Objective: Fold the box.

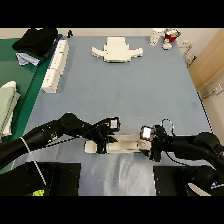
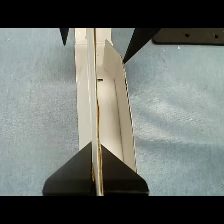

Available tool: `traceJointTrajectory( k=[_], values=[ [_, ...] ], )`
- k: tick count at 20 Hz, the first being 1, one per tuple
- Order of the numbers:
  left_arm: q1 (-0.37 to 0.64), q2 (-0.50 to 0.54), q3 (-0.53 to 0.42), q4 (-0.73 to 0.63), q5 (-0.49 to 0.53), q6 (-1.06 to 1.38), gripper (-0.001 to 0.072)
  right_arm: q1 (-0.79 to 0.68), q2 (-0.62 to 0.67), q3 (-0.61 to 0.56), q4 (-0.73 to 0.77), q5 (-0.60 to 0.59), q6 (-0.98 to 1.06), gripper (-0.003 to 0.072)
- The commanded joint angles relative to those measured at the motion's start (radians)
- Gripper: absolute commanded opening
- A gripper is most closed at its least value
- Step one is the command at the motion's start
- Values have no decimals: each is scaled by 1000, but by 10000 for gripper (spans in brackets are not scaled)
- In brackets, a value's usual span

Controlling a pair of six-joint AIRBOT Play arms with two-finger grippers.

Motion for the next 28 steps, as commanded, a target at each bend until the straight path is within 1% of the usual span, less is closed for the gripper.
traceJointTrajectory(
  k=[1, 4, 6, 11, 14, 19, 28],
  values=[
    [0, 0, 0, 0, 0, 0, 13, -128, -54, -6, 224, -4, -323, 720],
    [0, 0, 0, 0, 0, 0, 12, -143, -145, -4, 303, -15, -411, 720],
    [0, 0, 0, 0, 0, 0, 12, -143, -186, -3, 327, -55, -453, 720],
    [0, 0, 0, 0, 0, 0, 12, -143, -239, -3, 333, -61, -474, 720],
    [0, 0, 0, 0, 0, 0, 12, -143, -242, -2, 332, -40, -470, 720],
    [0, 0, 0, 0, 0, 0, 12, -143, -240, 0, 301, -45, -448, 720],
    [0, 0, 0, 0, 0, 0, 12, -141, -244, -2, 305, -52, -448, 720]
  ],
)
